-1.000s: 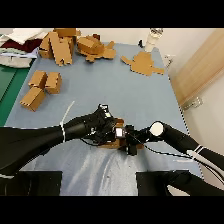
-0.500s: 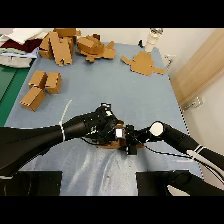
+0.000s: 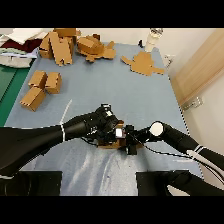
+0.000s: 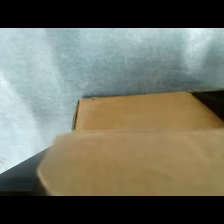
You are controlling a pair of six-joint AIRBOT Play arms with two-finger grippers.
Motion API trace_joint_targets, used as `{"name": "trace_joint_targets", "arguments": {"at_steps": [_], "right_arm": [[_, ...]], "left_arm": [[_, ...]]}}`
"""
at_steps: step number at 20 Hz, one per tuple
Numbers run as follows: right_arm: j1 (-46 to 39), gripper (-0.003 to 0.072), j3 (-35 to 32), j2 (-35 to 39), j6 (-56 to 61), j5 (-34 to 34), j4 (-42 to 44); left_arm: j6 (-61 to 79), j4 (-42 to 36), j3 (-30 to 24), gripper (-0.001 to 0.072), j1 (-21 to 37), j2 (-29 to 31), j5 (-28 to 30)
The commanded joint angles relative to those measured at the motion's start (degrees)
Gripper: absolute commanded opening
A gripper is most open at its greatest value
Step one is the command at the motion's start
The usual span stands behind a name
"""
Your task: Fold the box.
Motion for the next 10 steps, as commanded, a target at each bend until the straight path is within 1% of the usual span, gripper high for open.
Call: {"name": "trace_joint_targets", "arguments": {"at_steps": [1, 6, 8, 9, 10], "right_arm": [[0.0, 0.0509, 0.0, 0.1, 0.0, 0.0, 0.0], [0.0, 0.0509, 0.0, 0.1, 0.0, 0.0, 0.0], [0.0, 0.0509, 0.0, 0.1, 0.0, 0.0, 0.0], [0.0, 0.0509, 0.0, 0.1, 0.0, 0.0, 0.0], [0.0, 0.0509, 0.0, 0.1, 0.0, 0.0, 0.0]], "left_arm": [[0.1, 1.4, 0.0, 0.0571, 0.0, -0.5, -0.3], [0.5, 1.5, 0.0, 0.0570, -0.1, -1.9, -0.6], [0.9, 1.5, 0.0, 0.0322, -0.1, -1.9, -0.6], [1.7, 1.5, 0.0, 0.0284, -0.1, -1.9, -0.5], [2.0, 1.5, 0.0, 0.0284, -0.1, -1.9, -0.5]]}}
